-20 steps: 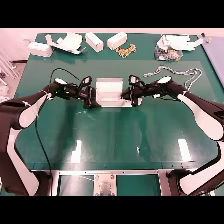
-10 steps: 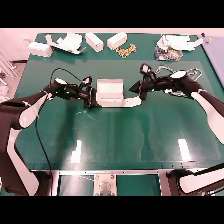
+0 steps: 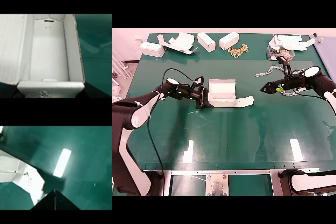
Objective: Fold the box and place the chain.
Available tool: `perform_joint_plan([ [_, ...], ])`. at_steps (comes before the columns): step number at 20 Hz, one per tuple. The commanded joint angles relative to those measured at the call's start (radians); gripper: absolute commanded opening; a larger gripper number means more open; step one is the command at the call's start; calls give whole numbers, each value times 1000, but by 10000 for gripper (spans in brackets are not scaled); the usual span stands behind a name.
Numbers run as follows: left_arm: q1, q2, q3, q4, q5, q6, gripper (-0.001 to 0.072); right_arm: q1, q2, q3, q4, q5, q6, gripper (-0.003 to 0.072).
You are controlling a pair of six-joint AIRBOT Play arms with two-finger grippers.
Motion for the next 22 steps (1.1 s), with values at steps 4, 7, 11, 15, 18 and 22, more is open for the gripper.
perform_joint_plan([
  [4, 1, 0, 1, 0, 0, 0, 579, -6, -82, -33, 122, 56, 193, 6],
  [7, 1, 0, 1, 0, 0, 0, 579, 51, -116, -39, 161, 54, 163, 6],
  [11, 1, 0, 1, 0, 0, 0, 579, 111, -175, -39, 169, 33, 163, 6],
  [15, 1, 0, 1, 0, 0, 0, 579, 159, -195, -37, 171, 33, 160, 6],
  [18, 1, 0, 1, 0, 0, 0, 579, 177, -193, -34, 202, 37, 163, 6],
  [22, 1, 0, 1, 0, 0, 0, 579, 198, -150, -11, 206, 37, 160, 6],
])
